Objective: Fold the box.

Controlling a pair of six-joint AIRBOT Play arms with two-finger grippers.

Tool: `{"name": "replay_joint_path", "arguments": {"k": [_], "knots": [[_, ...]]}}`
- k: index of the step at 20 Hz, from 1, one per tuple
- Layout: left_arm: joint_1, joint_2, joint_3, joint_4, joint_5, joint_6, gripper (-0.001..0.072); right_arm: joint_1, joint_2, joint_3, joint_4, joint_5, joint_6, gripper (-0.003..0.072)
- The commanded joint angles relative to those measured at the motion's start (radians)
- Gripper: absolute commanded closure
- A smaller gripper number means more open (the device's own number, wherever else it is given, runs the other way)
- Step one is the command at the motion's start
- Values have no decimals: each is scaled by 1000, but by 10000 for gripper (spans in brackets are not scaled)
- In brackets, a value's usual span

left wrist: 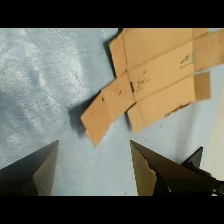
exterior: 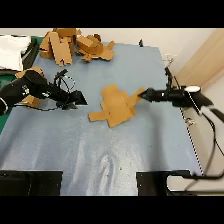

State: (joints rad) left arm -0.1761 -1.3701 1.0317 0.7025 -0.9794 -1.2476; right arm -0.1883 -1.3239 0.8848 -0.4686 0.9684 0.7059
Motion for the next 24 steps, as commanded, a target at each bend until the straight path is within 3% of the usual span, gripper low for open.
{"name": "replay_joint_path", "arguments": {"k": [1, 4, 8, 9, 10, 11, 13, 18, 24], "knots": [[9, 1, 0, 1, -55, 53, 14, 105, 321, -342, -122, -336, 80, 687], [9, 1, -1, 2, -75, 74, 14, 195, 492, -509, -216, -346, 198, 686], [9, 1, -5, 32, -107, 74, 14, 314, 572, -562, -321, -273, 301, 683], [9, 1, -12, 34, -116, 79, 14, 327, 574, -562, -329, -268, 300, 645], [9, 1, -23, 35, -125, 82, 14, 327, 570, -562, -335, -269, 300, 452], [9, 1, -34, 35, -131, 81, 14, 324, 569, -562, -345, -269, 301, 355], [9, 1, -58, 38, -132, 81, 14, 311, 569, -562, -359, -254, 308, 315], [8, 0, -76, 37, -135, 81, 14, 310, 547, -533, -433, -241, 308, 314], [7, 0, -76, 34, -135, 80, 14, 310, 322, -373, -472, -168, 270, 322]]}}
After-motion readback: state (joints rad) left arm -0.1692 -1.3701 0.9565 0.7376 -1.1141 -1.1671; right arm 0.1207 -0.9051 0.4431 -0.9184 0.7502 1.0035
